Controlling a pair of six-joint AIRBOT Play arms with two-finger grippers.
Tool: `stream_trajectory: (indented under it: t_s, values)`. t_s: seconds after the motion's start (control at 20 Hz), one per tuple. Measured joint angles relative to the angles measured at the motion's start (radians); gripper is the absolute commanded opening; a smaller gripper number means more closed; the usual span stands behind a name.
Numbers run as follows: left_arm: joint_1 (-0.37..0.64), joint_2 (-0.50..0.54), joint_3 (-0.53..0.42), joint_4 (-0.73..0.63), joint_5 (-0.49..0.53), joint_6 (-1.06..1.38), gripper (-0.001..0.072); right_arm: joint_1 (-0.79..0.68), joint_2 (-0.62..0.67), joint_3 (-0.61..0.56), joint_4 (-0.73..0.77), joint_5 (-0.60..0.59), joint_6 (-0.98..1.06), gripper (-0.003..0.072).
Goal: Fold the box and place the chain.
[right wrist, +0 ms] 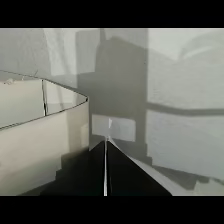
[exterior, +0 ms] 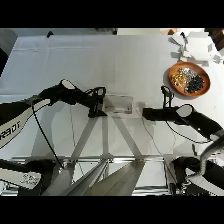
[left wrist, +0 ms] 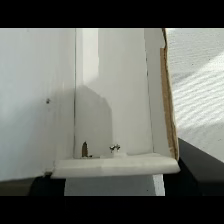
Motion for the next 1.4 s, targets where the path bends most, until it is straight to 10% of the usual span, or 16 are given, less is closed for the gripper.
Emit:
stream_trajectory:
  t_s: [1.25,1.4]
  values:
    - [0.000,0.000,0.000,0.000,0.000,0.000,0.0141,0.000,-0.016,0.004,0.410,0.121,-0.362,0.0143]
    - [0.000,0.000,0.000,0.001,0.000,0.001,0.0141,0.000,-0.002,0.005,0.424,0.122,-0.387,0.0349]
